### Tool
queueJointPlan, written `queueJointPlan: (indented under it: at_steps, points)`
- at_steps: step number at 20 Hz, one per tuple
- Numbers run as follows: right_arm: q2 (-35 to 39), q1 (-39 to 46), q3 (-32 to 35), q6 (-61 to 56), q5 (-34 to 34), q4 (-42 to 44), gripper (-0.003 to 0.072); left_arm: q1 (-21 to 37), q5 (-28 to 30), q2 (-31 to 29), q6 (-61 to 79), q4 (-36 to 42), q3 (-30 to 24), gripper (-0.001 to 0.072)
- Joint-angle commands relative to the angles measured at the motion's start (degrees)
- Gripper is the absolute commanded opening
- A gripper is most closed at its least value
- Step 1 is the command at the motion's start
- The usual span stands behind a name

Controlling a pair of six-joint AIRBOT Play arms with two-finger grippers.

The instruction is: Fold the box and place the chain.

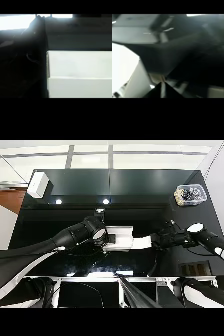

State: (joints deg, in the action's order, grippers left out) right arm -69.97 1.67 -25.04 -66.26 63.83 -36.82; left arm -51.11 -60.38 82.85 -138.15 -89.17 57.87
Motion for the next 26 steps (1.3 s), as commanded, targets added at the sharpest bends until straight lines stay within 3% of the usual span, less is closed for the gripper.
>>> queueJointPlan:
  at_steps: [1,2,6,12,15,16,19,26]
  points:
    - [-0.9,-2.9,0.0,6.9,1.2,10.0,0.054,0.0,-1.9,0.0,0.1,-0.4,0.0,0.0028]
    - [-0.9,-2.9,-0.2,10.1,3.3,11.0,0.0638,0.0,-1.8,0.0,0.1,-0.4,0.0,0.0028]
    - [-0.9,-4.0,-2.4,10.2,7.7,11.7,0.0637,0.0,-1.5,0.0,0.1,-0.4,0.0,0.0028]
    - [-0.9,-16.2,-9.5,0.3,-0.9,9.7,0.06,0.0,-1.4,0.0,0.1,-0.4,0.0,0.0029]
    - [-0.9,-23.2,-14.5,-13.2,-5.9,-3.3,0.0591,0.0,-1.4,0.0,0.1,-0.4,0.0,0.0029]
    - [-0.9,-25.8,-16.2,-19.1,-6.1,-9.0,0.0488,0.0,-1.4,0.0,0.1,-0.4,0.0,0.0029]
    - [-0.9,-32.0,-20.2,-31.5,-6.0,-24.3,0.048,0.0,-1.4,0.0,0.1,-0.4,0.0,0.0029]
    - [-1.0,-39.8,-22.0,-46.1,-5.6,-36.6,0.0473,0.0,-1.1,0.0,0.1,-0.4,0.0,0.0029]
